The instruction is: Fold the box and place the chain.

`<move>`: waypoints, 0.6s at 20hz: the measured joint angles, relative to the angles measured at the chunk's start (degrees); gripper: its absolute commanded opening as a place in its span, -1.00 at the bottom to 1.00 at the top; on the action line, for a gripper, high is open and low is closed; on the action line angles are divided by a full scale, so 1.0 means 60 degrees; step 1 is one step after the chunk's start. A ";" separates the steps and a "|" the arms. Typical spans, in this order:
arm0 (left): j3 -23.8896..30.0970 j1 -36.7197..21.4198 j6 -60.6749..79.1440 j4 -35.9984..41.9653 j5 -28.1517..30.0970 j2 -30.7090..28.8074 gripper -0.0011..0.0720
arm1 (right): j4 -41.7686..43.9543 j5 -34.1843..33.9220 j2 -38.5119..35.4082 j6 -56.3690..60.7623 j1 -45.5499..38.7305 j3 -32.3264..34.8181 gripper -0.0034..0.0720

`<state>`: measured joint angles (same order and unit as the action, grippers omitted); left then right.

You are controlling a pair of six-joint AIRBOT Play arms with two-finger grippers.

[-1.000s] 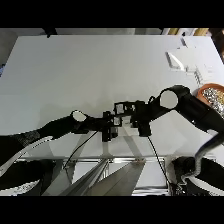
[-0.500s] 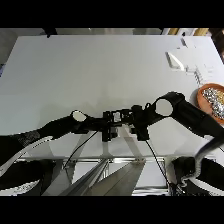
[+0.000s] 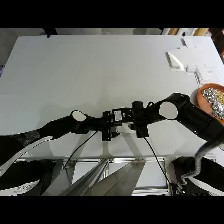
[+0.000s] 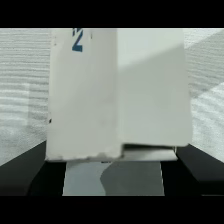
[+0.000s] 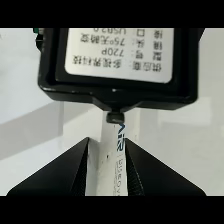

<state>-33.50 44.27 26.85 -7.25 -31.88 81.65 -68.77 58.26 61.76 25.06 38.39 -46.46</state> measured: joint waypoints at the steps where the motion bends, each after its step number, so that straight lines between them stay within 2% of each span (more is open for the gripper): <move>1: 0.0000 0.0000 0.0004 0.0000 0.0000 0.0000 -0.11 | 0.0004 -0.0036 -0.0015 0.0000 0.0000 0.0066 -0.34; 9: 0.0000 0.0004 0.0033 -0.0015 -0.0044 0.0000 -0.11 | 0.0135 0.0208 -0.0375 0.0000 0.0000 0.0291 -0.32; 12: 0.0000 0.0004 0.0033 -0.0015 -0.0036 0.0000 -0.11 | 0.0047 0.0291 -0.0539 0.0000 0.0000 0.0488 -0.18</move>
<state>-33.50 44.29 27.05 -7.33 -32.10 81.65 -68.49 60.01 58.52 25.06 38.39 -43.53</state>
